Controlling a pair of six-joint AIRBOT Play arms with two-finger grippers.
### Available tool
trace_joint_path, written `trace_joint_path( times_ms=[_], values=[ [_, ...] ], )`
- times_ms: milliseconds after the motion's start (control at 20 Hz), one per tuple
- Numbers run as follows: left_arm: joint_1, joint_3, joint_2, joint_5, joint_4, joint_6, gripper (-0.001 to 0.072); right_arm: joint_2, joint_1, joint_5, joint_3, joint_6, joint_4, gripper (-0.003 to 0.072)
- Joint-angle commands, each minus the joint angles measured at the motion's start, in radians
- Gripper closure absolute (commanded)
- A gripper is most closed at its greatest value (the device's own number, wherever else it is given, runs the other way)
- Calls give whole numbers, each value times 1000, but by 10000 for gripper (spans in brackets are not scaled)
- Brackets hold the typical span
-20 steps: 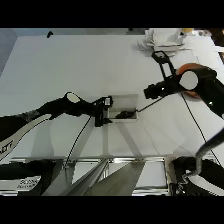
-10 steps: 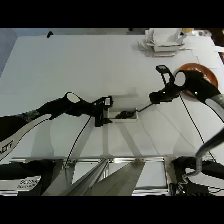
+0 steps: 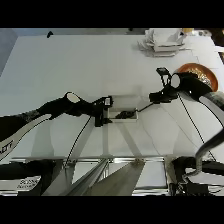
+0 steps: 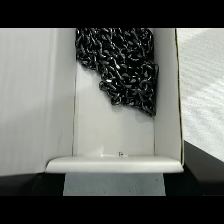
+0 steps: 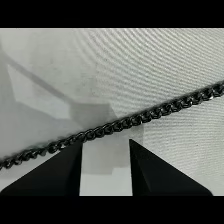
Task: Fold the box and place the chain.
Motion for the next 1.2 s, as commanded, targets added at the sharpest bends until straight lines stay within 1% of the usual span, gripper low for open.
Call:
trace_joint_path(
  times_ms=[0, 50, 200, 350, 550, 650, 750, 850, 950, 1000, 1100, 1150],
  values=[
    [1, 0, -1, 5, 0, 0, 555, -21, 0, -16, 0, 25, -19, 435],
    [1, 0, -1, 5, 0, 0, 555, -21, 0, -21, 0, 24, -19, 522],
    [1, 0, -1, 5, 0, 0, 555, -21, 0, -22, 0, 23, -19, 671],
    [1, 0, -1, 5, 0, 0, 555, -6, 0, 7, 0, 6, -18, 672],
    [1, 0, -1, 5, 0, 0, 555, 107, 5, 33, 0, -56, -9, 672],
    [1, 0, -1, 5, 0, 0, 555, 187, 5, 66, 0, -101, 39, 672],
    [1, 0, -1, 5, 0, 0, 555, 267, 5, 108, 0, -161, 141, 672],
    [1, 0, -1, 5, 0, 0, 555, 319, 5, 95, 0, -172, 186, 671],
    [1, 0, -1, 5, 0, 0, 555, 316, 5, 68, -1, -159, 156, 670],
    [1, 0, -1, 5, 0, 0, 555, 302, 5, 55, -1, -140, 133, 650],
    [1, 0, -1, 5, 0, 0, 555, 254, 5, 34, -1, -85, 76, 486],
    [1, 0, -1, 5, 0, 0, 555, 224, 5, 26, -1, -69, 55, 481]
  ],
)
